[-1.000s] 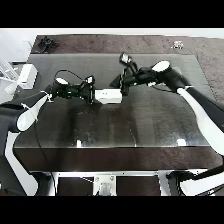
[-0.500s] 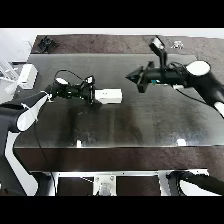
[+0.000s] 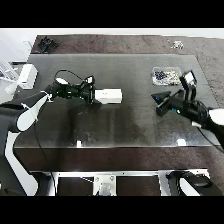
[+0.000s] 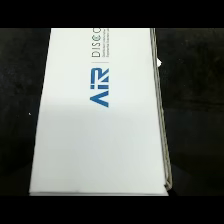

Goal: Fold the box and place the chain.

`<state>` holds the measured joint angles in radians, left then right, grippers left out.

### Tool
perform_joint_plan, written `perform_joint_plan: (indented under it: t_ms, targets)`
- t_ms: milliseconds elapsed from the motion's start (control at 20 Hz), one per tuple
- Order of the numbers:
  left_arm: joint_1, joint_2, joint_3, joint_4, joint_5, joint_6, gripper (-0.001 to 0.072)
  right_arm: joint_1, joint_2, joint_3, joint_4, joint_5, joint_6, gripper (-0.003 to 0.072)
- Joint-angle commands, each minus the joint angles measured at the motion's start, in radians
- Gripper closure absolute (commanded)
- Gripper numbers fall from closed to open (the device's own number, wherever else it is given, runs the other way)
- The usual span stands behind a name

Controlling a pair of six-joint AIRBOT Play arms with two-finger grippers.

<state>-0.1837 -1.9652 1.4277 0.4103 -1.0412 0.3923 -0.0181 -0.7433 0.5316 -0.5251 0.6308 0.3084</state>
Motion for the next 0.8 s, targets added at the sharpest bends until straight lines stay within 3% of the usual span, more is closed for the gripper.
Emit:
perform_joint_plan:
  t_ms: [0, 250, 300, 350, 400, 600, 750]
  targets:
    - [0.0, 0.0, 0.0, 0.0, -0.007, 0.0, 0.0198, -0.016, 0.15, -0.166, -0.041, -0.103, 0.001, 0.0677]
    - [0.0, 0.0, 0.0, -0.026, -0.012, 0.0, 0.0199, -0.014, 0.18, -0.211, -0.021, -0.105, 0.005, 0.0676]
    - [0.0, 0.0, 0.0, -0.052, -0.014, 0.0, 0.0278, -0.014, 0.18, -0.211, -0.008, -0.107, 0.005, 0.0676]
    - [0.0, 0.002, 0.0, -0.059, -0.015, 0.0, 0.061, -0.014, 0.18, -0.211, -0.007, -0.107, 0.005, 0.0676]
    - [0.003, 0.005, 0.0, -0.064, -0.011, 0.001, 0.0688, -0.014, 0.18, -0.211, -0.007, -0.107, 0.005, 0.0676]
    - [0.005, 0.069, 0.0, -0.079, 0.143, -0.14, 0.0691, -0.015, 0.179, -0.211, -0.01, -0.107, 0.005, 0.0676]
    - [0.011, 0.165, 0.0, -0.05, 0.392, -0.24, 0.0692, -0.015, 0.179, -0.211, -0.01, -0.107, 0.005, 0.0676]
